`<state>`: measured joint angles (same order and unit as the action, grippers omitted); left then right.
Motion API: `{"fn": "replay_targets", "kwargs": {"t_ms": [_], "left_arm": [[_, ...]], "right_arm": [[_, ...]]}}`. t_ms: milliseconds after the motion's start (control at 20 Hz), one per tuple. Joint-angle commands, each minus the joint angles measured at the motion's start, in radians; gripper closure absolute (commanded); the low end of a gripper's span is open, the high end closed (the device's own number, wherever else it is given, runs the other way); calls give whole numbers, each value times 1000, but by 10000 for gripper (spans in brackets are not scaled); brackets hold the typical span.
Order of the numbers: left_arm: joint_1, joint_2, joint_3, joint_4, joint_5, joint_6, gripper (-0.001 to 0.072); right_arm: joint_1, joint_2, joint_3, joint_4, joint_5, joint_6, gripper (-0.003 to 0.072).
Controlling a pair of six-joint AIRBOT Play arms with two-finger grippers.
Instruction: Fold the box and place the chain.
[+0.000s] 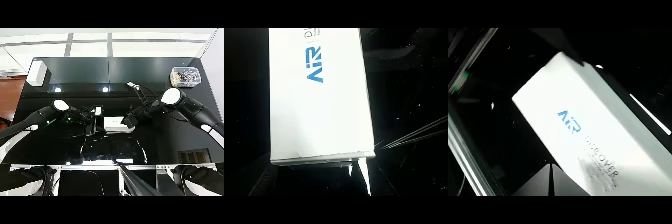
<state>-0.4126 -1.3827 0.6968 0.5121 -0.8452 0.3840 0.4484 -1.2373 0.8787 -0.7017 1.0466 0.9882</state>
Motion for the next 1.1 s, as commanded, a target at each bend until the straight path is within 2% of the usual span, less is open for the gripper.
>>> {"fn": "replay_targets", "kwargs": {"t_ms": [0, 250, 400, 550, 750, 800, 850, 900, 950, 1050], "left_arm": [[0, 0, 0, 0, 0, 0, 354], [0, 0, 0, 0, 0, 0, 354], [0, 0, 0, -1, -1, 1, 354], [0, 0, 0, -2, -16, 1, 354], [3, 1, 3, 0, -29, -1, 352], [5, 5, 7, 3, -30, -21, 331], [8, 8, 14, 5, -31, -53, 212], [13, 18, 23, 22, -31, -93, 16], [19, 34, 32, 57, -31, -147, -10], [37, 94, 56, 179, -55, -277, -10]], "right_arm": [[2, -48, -2, 18, -66, 142, 670], [2, -170, -3, -35, -75, 141, 669], [-1, -171, -3, -35, -77, 133, 669], [-32, -103, 19, -34, -20, 102, 669], [-146, 88, 55, -37, 45, 73, 669], [-192, 137, 55, -52, 71, 74, 669], [-244, 186, 55, -90, 109, 74, 669], [-296, 229, 55, -143, 160, 82, 669], [-343, 260, 55, -197, 211, 100, 669], [-430, 302, 55, -299, 311, 146, 669]]}}
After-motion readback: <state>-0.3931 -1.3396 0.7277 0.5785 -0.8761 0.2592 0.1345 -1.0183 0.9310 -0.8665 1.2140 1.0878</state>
